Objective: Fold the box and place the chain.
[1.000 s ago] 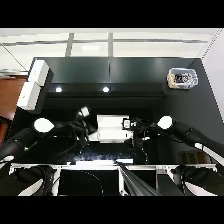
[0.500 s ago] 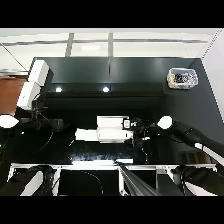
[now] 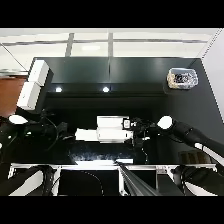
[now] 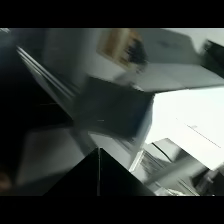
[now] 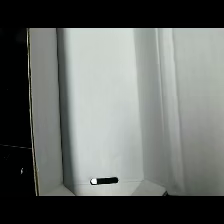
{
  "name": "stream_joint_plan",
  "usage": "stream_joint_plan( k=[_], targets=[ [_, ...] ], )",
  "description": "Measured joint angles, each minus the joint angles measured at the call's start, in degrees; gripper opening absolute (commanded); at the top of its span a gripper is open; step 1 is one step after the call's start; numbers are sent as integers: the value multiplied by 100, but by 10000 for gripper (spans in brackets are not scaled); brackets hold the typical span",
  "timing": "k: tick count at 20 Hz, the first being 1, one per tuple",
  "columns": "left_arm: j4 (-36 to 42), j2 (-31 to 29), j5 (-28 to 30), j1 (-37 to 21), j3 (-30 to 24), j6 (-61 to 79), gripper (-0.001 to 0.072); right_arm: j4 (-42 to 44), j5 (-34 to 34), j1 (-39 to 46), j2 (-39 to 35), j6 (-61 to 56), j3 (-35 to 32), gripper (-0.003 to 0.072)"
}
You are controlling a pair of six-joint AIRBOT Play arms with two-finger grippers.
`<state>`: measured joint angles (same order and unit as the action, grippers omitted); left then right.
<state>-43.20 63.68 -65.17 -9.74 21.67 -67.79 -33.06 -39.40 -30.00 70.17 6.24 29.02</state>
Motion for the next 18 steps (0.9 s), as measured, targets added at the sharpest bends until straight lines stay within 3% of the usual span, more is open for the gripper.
stream_joint_plan(
  k=[6,8,9,10,11,18],
  targets=[
    [632,511,297,901,48,389,34,2,2,0,0,2,0,365],
    [721,525,299,1054,138,507,84,2,2,0,0,2,0,365],
    [739,509,286,1099,197,564,246,2,2,0,0,2,0,365],
    [756,476,249,1134,273,634,514,2,2,0,0,2,0,365],
    [782,433,190,1158,361,704,699,2,2,0,0,0,0,365],
    [828,208,-140,1558,868,901,708,2,4,0,0,0,0,365]
  ],
)
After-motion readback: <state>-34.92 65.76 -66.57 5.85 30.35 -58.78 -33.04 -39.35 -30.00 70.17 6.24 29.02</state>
